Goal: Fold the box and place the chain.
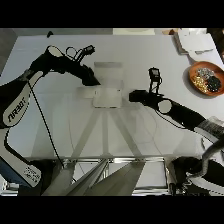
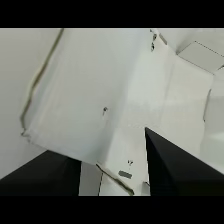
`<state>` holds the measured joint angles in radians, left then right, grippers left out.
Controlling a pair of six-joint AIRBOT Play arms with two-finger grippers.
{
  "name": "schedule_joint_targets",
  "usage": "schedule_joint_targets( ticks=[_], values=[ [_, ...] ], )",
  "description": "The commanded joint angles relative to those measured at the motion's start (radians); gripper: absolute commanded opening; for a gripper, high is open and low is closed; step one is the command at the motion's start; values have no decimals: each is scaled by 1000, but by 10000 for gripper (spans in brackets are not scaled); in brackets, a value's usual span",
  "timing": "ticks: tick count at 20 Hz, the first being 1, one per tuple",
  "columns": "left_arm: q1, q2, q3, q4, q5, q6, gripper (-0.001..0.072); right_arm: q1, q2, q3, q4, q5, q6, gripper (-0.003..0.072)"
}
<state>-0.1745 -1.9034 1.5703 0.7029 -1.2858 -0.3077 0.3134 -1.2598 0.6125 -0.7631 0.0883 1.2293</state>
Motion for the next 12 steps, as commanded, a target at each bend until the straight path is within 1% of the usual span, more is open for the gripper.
schedule_joint_targets(
  ticks=[1,3,5,6,7,12],
  values=[
    [-2,1,1,-24,-5,63,396,1,1,0,0,0,0,11],
    [-2,1,1,-28,-6,83,383,1,1,0,0,0,0,11],
    [-2,1,1,-36,-6,84,197,1,1,0,0,0,0,11],
    [-2,1,1,-37,-5,84,124,1,1,0,0,0,0,11],
    [-2,1,1,-36,-6,87,6,1,1,0,0,0,0,11],
    [-2,1,1,-37,-14,127,8,1,1,0,0,0,0,11]
  ],
)
